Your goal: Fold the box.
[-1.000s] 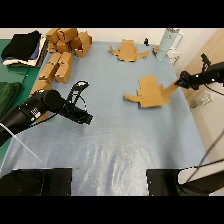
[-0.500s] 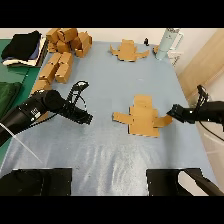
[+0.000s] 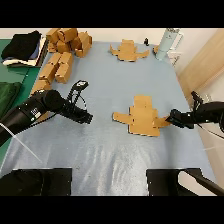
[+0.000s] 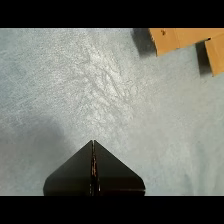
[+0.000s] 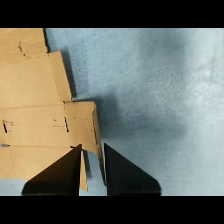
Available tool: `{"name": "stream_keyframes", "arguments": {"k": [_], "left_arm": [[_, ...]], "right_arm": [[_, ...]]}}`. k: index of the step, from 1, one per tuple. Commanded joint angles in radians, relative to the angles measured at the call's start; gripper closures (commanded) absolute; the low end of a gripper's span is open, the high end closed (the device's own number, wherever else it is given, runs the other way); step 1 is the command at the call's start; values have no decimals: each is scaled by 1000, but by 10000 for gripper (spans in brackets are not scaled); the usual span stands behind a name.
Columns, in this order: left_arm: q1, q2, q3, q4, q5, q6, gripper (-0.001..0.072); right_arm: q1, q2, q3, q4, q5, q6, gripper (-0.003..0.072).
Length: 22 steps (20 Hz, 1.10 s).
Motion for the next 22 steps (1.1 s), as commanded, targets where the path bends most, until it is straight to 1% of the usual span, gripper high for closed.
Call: {"name": "stream_keyframes", "arguments": {"k": [1, 4, 7, 14, 15, 16, 18, 19, 20, 21, 22], "left_arm": [[1, 1, 0, 0, 48, 0, 697], [0, 1, 0, 0, 65, 0, 697], [1, 1, 0, 0, 65, 0, 697], [0, 1, 0, -24, 64, 0, 697], [0, 1, 0, -35, 61, 0, 697], [0, 1, 0, -53, 55, 0, 697], [0, 1, 0, -95, 58, 0, 695], [0, 1, 0, -105, 57, 0, 693], [2, 1, 0, -111, 56, 0, 495], [4, 1, 0, -122, 57, -9, 187], [13, 1, 0, -142, 54, -21, 146]], "right_arm": [[0, -117, 98, -11, -68, -52, 449], [1, -213, 185, -10, -151, -64, 449], [2, -280, 218, -10, -230, -74, 450], [2, -309, 217, 8, -237, -114, 458], [2, -309, 217, 23, -238, -119, 492], [2, -311, 217, 45, -244, -142, 566], [12, -319, 217, 89, -259, -166, 618], [32, -324, 217, 101, -266, -180, 682], [60, -325, 216, 117, -267, -195, 683], [100, -325, 212, 151, -267, -220, 684], [146, -324, 207, 189, -266, -243, 684]]}}
